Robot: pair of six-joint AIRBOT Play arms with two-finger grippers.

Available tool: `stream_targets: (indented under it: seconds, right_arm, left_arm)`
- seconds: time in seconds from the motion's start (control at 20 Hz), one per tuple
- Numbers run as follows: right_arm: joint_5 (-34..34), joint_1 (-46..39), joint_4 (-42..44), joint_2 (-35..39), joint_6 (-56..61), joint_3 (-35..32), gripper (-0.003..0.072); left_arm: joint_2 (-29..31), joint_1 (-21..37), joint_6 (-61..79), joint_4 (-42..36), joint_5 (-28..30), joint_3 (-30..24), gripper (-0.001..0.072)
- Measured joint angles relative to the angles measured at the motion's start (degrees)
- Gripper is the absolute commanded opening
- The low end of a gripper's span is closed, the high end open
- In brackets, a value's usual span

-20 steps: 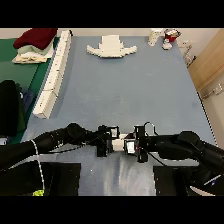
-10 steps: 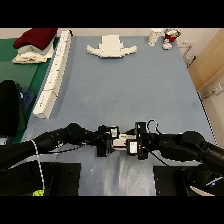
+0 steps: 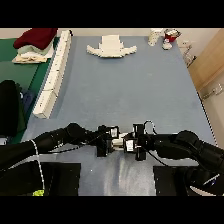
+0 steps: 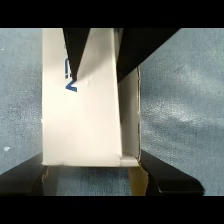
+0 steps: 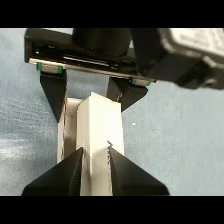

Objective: Fold the box.

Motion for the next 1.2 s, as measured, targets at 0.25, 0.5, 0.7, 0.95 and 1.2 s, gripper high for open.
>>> stream_targets:
  seconds: [0.25, 0.5, 0.7, 0.95, 1.2]
  right_arm:
    - [-0.76, 0.39, 1.11, -0.48, -0.02, 0.02, 0.0232]
    - [-1.42, 0.52, 1.66, -0.46, -0.02, 0.02, 0.0419]
    - [-1.44, 0.55, 1.84, 0.72, -0.02, 0.04, 0.0419]
    - [-1.49, 0.57, 2.84, 3.21, 0.0, 0.02, 0.0458]
    - [-1.16, 0.52, 11.47, 7.65, 9.6, -0.48, 0.0001]
  left_arm:
    - [0.0, 0.0, 0.07, 0.09, -0.02, 0.0, 0.0416]
    - [0.0, -0.02, 0.11, 0.15, -0.33, 0.0, 0.0416]
    - [0.0, 0.0, 0.09, 0.13, -0.22, 0.0, 0.0416]
    - [0.0, -0.02, 0.07, 0.07, -0.11, 0.0, 0.0416]
    - [0.0, -0.02, 0.07, 0.02, -0.07, 0.0, 0.0416]
